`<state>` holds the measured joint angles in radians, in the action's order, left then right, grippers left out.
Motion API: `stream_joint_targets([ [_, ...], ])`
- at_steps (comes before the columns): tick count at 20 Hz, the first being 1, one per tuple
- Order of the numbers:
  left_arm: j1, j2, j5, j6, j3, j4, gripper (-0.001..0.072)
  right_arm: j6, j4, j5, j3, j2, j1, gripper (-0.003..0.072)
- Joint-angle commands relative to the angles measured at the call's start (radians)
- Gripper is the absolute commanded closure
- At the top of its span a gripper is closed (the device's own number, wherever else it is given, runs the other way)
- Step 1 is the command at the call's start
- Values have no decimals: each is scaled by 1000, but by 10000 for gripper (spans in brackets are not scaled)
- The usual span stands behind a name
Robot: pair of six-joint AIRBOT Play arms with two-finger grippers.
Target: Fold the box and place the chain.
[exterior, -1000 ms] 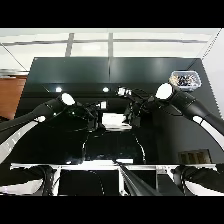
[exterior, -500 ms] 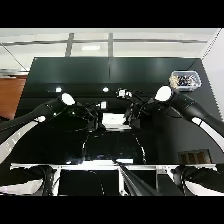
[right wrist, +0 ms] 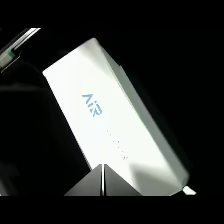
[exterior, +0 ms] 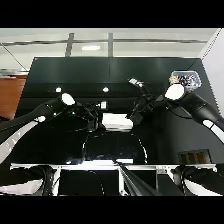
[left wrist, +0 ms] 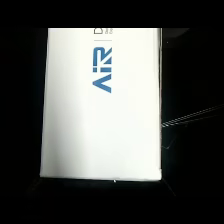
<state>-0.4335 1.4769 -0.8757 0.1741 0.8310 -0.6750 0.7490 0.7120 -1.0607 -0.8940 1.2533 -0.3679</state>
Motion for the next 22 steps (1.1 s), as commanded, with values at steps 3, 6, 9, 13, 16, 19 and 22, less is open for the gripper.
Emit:
stream_joint_targets([
  [3, -1, 0, -1, 1, 0, 0, 246, 32, -475, 13, 208, -5, 86, 674],
  [6, -1, 0, 0, 1, 0, 0, 245, 55, -490, 88, 237, 18, 63, 674],
  [9, 0, 1, 0, 1, 0, 0, 246, 118, -443, 185, 237, 48, 37, 674],
  [13, -1, 1, 0, 1, 0, 0, 245, 236, -313, 238, 237, 64, 9, 673],
  [16, 0, 1, 0, 1, 0, 0, 246, 230, -313, 219, 232, 61, 14, 674],
  [19, 0, 0, -2, 1, 0, 0, 246, 188, -304, 124, 185, 15, 43, 674],
  [22, 7, 0, 0, 1, 0, 0, 246, 251, -172, 28, 112, -104, 102, 673],
])
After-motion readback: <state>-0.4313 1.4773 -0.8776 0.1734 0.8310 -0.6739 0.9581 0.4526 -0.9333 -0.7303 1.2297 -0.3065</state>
